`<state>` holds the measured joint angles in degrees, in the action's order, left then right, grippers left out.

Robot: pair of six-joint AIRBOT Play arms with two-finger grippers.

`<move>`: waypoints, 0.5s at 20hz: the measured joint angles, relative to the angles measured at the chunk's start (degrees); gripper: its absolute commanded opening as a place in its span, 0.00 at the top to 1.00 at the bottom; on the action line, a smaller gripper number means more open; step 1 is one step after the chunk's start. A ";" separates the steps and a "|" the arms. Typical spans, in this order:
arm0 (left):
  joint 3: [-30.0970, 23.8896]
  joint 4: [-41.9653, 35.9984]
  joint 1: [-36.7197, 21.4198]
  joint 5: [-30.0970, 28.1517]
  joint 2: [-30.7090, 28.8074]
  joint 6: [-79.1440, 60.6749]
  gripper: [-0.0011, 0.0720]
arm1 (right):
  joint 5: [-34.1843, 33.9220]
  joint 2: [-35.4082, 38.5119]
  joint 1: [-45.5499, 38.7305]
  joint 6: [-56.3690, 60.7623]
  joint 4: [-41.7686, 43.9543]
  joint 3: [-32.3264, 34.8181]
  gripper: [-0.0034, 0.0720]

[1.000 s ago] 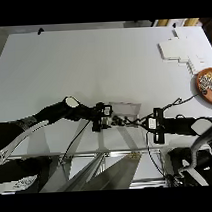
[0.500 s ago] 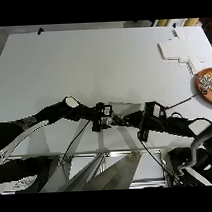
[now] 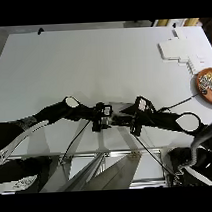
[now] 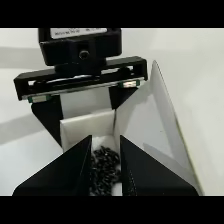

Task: Fold the box and place the chain.

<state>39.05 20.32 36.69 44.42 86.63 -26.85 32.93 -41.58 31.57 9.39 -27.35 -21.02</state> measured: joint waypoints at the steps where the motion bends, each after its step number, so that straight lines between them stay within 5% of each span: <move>1: 0.00 0.00 -0.02 0.00 0.00 0.00 0.44 | 1.99 0.79 -1.25 1.57 -3.15 -1.07 0.69; 8: 0.00 0.00 0.00 0.00 0.00 0.00 0.44 | 19.82 6.99 -17.11 4.37 -25.64 -3.21 0.71; 10: 0.00 0.00 0.00 0.00 0.00 -0.02 0.44 | 21.77 6.21 -20.06 1.07 -27.67 -1.60 0.55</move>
<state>39.05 20.32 36.69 44.42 86.63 -26.87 54.70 -35.38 11.51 10.46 -55.02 -22.61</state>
